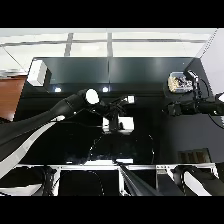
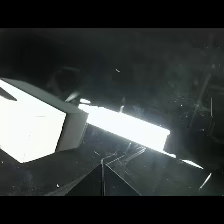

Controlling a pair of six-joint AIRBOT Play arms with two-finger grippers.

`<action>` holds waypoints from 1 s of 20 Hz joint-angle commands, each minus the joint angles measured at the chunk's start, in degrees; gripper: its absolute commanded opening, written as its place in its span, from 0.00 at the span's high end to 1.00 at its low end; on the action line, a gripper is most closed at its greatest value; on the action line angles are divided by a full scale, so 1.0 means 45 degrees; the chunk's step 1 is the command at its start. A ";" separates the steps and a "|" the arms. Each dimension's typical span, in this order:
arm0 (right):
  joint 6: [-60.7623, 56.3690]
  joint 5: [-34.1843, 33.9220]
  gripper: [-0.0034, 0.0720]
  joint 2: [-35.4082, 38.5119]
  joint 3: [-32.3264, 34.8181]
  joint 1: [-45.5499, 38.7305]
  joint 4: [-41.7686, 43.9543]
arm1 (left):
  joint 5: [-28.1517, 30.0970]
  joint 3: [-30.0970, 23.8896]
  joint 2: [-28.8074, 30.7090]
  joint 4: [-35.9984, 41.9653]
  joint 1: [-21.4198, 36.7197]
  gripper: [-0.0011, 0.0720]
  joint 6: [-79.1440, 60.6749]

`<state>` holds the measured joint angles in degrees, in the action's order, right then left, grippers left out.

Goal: Fold the box and place the chain.

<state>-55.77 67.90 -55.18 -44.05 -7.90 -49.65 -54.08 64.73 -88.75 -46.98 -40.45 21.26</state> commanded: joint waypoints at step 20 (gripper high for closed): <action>0.0015 0.0039 0.94 0.0010 0.0010 -0.0005 0.0000 | -0.2948 0.0845 0.2472 -0.6120 0.1443 0.54 0.6659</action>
<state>-55.66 67.99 -55.18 -44.05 -7.90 -49.76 -61.19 67.88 -83.22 -69.91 -40.45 40.77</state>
